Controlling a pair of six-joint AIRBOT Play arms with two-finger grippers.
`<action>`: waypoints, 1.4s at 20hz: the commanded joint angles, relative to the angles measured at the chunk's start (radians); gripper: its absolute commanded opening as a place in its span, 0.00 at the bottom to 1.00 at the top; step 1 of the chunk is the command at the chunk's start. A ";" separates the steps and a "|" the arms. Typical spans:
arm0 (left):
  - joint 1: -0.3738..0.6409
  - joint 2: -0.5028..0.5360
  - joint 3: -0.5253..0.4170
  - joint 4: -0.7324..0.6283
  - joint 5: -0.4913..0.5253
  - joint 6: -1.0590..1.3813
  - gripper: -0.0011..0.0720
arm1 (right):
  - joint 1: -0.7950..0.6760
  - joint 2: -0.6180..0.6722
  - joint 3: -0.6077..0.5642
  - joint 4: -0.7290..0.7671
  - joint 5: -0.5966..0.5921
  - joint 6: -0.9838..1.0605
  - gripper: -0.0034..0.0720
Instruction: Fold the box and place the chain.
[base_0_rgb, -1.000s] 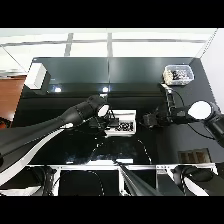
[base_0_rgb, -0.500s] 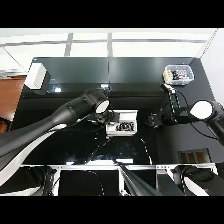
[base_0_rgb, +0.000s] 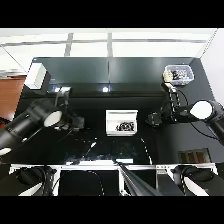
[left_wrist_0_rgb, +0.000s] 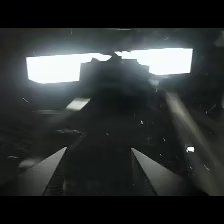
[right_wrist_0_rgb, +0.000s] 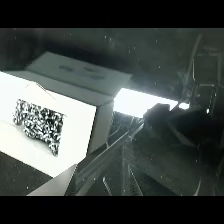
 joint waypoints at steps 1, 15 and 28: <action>0.219 0.105 -0.248 -0.617 0.303 0.524 0.66 | -0.001 0.000 -0.001 -0.001 -0.021 0.000 0.55; 0.208 0.011 -0.283 -0.891 0.369 1.919 0.99 | -0.001 0.000 -0.001 0.000 -0.063 0.000 0.55; 0.130 -0.297 -0.148 -1.097 0.389 2.408 0.99 | 0.000 0.000 -0.001 0.006 -0.071 0.000 0.55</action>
